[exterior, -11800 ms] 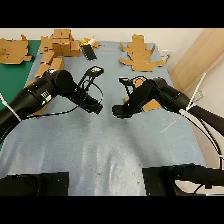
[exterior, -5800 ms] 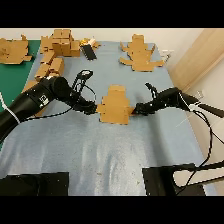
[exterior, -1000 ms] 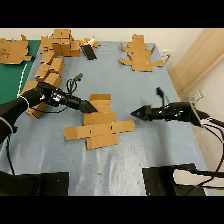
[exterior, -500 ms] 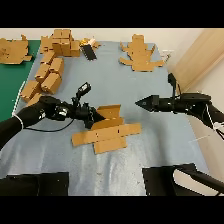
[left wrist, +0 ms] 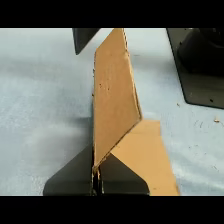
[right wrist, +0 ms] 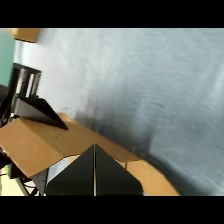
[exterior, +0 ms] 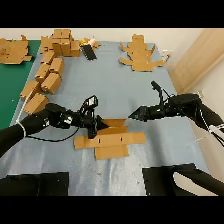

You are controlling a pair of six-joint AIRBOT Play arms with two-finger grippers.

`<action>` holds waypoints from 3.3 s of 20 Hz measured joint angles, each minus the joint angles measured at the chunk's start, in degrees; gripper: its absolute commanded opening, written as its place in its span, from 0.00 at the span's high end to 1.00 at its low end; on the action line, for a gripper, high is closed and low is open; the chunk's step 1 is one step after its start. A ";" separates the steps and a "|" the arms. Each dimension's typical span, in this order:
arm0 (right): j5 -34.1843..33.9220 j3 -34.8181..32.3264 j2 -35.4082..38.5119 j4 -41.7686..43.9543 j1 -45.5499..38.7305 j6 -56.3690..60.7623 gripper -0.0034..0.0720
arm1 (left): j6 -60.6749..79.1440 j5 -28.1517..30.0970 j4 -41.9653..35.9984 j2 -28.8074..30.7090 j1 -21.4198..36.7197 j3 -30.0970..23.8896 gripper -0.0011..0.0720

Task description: Fold the box.

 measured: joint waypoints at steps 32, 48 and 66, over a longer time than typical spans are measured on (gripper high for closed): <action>6.97 -0.07 5.44 -4.26 1.81 5.92 0.95 | 18.78 8.57 -10.58 -0.35 -4.76 -4.96 0.97; 7.39 -0.07 5.51 -4.74 2.71 5.90 0.95 | 12.59 8.41 -9.66 -0.11 -4.22 -5.40 0.97; 6.36 -0.07 6.62 -6.38 2.73 5.81 0.95 | 8.11 8.39 -2.56 0.61 -3.32 -5.40 0.97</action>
